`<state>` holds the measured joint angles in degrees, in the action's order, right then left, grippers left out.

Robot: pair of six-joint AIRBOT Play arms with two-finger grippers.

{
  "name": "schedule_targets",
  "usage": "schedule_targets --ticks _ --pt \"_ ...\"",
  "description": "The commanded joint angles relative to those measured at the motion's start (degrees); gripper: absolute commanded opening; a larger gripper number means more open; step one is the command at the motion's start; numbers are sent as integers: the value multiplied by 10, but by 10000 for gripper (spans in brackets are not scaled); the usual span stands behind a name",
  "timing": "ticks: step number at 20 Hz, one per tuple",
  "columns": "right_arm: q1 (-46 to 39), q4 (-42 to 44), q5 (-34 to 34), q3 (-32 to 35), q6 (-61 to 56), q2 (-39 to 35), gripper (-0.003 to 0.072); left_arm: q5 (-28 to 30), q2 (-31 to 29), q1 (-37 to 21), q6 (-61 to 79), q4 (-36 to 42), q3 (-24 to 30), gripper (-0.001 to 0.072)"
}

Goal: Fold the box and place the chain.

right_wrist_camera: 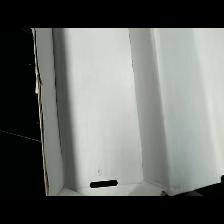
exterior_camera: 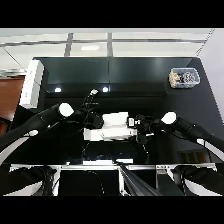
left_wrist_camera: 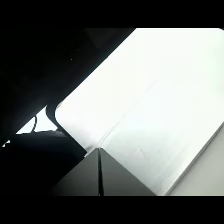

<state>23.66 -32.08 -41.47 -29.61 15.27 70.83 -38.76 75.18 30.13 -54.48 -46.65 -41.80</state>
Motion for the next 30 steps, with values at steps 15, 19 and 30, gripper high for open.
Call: schedule_targets --ticks 15,19,30 --pt "0 6 45 0 -18 0 180 -193 -139 -116 248 -25 2 168" --pt "0 5 37 0 -20 0 179 -124 -113 -80 394 -57 6 720" --pt "0 5 29 0 -21 0 179 -108 -65 2 452 -87 5 540"
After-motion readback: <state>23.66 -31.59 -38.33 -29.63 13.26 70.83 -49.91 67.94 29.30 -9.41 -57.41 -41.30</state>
